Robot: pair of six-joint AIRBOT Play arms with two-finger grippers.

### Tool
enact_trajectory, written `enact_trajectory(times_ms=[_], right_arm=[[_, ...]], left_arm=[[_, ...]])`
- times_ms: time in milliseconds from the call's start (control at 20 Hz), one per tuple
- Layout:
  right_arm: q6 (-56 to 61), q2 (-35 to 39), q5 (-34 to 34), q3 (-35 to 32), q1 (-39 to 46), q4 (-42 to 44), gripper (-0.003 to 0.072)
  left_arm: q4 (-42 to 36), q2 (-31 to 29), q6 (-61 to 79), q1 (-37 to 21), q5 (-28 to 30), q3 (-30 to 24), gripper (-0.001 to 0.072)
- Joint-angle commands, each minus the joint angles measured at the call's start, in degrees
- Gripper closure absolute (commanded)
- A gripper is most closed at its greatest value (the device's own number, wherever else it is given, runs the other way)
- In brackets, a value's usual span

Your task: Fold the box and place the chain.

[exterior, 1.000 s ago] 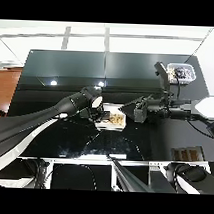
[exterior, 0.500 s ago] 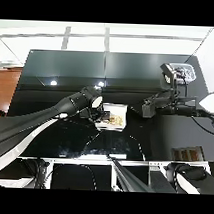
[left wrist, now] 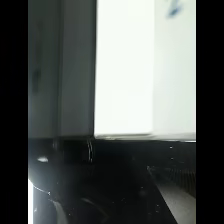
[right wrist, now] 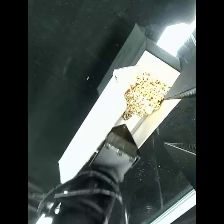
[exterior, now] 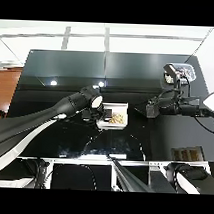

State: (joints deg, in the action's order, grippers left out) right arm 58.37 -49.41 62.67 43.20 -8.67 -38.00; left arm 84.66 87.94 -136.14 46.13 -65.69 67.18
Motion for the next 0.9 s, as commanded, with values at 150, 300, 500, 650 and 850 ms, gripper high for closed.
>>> enact_trajectory(times_ms=[150, 300, 500, 650, 850], right_arm=[[-0.1, 0.0, 0.3, 0.0, 0.1, -0.7, 0.0370], [-0.1, 0.0, 0.2, 0.0, 0.1, -2.7, 0.0370], [-0.1, 0.0, 0.1, 0.0, 0.1, -3.2, 0.0370], [-0.1, 0.0, -0.3, 0.0, 0.1, -3.2, 0.0370], [0.0, 0.0, -0.3, 0.0, 0.1, -3.1, 0.0370]], left_arm=[[18.3, -14.3, 10.5, -0.4, -9.3, -2.3, 0.0132], [15.4, -22.4, 18.5, -10.7, -10.1, -10.9, 0.0135], [-21.0, -28.7, 57.9, -29.2, 1.7, -25.1, 0.0222], [-41.1, -27.6, 97.1, -33.2, 0.1, -32.3, 0.0209], [-44.7, -26.1, 128.6, -29.9, 5.1, -34.5, -0.0005]])
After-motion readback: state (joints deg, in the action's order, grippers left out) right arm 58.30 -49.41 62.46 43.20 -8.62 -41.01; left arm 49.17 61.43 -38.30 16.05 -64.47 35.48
